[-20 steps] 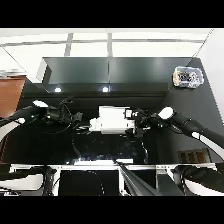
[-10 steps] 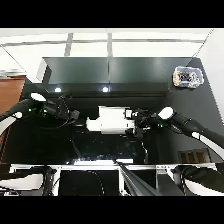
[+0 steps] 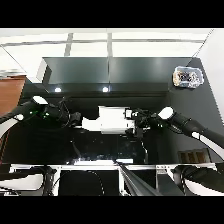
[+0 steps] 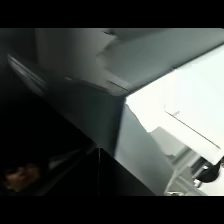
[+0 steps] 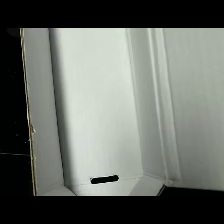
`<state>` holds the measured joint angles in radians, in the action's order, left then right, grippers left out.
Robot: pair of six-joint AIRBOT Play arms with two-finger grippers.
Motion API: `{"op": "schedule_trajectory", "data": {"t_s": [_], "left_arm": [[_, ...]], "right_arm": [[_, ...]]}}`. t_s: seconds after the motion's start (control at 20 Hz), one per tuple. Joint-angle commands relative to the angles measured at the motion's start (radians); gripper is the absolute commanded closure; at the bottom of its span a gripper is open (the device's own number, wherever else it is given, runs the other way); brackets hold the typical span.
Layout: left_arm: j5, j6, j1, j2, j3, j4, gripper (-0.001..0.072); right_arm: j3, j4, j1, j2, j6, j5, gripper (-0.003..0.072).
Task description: Fold the box and place the chain.
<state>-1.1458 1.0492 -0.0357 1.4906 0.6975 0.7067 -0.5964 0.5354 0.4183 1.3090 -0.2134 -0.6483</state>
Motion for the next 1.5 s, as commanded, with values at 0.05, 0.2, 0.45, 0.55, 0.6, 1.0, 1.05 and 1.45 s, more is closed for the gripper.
{"op": "schedule_trajectory", "data": {"t_s": [0.05,0.2,0.45,0.55,0.6,1.0,1.05,1.45], "left_arm": [[0.025,-0.161,-0.046,0.001,-0.035,-0.198,0.0688],[0.001,-0.243,-0.047,0.001,-0.035,-0.286,0.0688],[-0.022,-0.266,-0.048,0.001,-0.035,-0.285,0.0687],[-0.022,-0.269,-0.048,0.001,-0.035,-0.285,0.0687],[-0.021,-0.270,-0.048,0.001,-0.035,-0.285,0.0688],[-0.034,-0.280,-0.048,0.001,-0.026,-0.284,0.0568],[-0.036,-0.279,-0.048,0.000,-0.019,-0.283,0.0454],[-0.089,-0.275,-0.049,0.000,0.043,-0.273,0.0000]], "right_arm": [[0.000,-0.001,0.001,0.001,0.000,0.001,0.0448],[0.000,-0.001,0.000,0.001,0.001,0.001,0.0448],[0.000,-0.001,0.001,0.001,0.001,0.001,0.0448],[0.000,-0.001,0.000,0.001,0.001,0.001,0.0447],[0.000,-0.001,0.000,0.001,0.001,0.001,0.0448],[0.000,-0.001,0.001,0.001,0.001,0.002,0.0448],[0.000,-0.001,0.001,0.001,0.001,0.001,0.0448],[0.000,-0.001,0.001,0.001,0.001,0.001,0.0448]]}}
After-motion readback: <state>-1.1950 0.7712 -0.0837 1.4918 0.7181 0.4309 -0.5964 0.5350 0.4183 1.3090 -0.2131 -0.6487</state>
